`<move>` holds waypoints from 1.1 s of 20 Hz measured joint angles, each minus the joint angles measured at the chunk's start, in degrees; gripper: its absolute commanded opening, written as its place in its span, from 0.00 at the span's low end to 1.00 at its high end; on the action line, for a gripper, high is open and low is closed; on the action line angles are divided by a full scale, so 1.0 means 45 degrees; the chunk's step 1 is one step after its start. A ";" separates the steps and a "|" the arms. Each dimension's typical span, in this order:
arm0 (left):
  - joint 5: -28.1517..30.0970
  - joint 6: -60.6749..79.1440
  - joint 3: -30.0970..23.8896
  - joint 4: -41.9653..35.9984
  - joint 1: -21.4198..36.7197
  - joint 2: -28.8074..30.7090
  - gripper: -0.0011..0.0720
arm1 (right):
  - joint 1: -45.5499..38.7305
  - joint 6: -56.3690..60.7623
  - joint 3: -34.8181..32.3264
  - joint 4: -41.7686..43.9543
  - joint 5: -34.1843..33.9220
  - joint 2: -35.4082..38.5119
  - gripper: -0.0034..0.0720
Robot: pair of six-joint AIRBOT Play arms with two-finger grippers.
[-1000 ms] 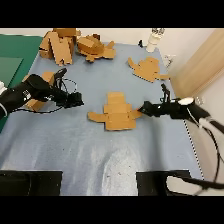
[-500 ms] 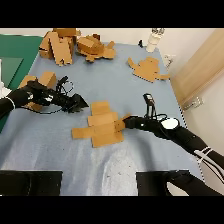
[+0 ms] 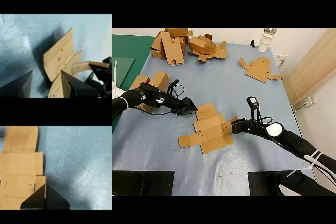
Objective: Fold the box.
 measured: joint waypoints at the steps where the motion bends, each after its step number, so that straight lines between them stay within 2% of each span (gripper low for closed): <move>1: 0.0010 0.0010 0.0000 0.0034 -0.0053 -0.0102 0.75 | 0.0146 0.0097 0.0000 -0.0063 -0.0117 0.0005 0.05; 5: -0.0053 0.0151 0.0015 -0.0024 -0.0408 -0.0340 0.75 | 0.0709 0.0316 -0.0005 -0.0155 -0.0452 0.0039 0.05; 7: 0.0015 0.0316 0.0015 -0.0151 -0.0612 -0.0413 0.64 | 0.0835 0.0398 -0.0005 -0.0160 -0.0568 0.0044 0.05; 9: -0.0044 0.0573 0.0015 -0.0359 -0.0738 -0.0457 0.63 | 0.0923 0.0437 -0.0005 -0.0160 -0.0651 0.0044 0.05; 13: -0.0991 0.1078 0.0000 -0.0918 -0.0855 -0.0481 0.63 | 0.0981 0.0505 -0.0005 -0.0160 -0.0772 0.0044 0.05; 14: -0.1287 0.1175 0.0000 -0.0942 -0.0840 -0.0481 0.52 | 0.0981 0.0510 -0.0005 -0.0165 -0.0835 0.0044 0.05; 22: -0.1851 0.2079 0.0000 -0.1205 -0.0763 -0.0491 0.48 | 0.0981 0.0622 -0.0005 -0.0165 -0.0971 0.0044 0.05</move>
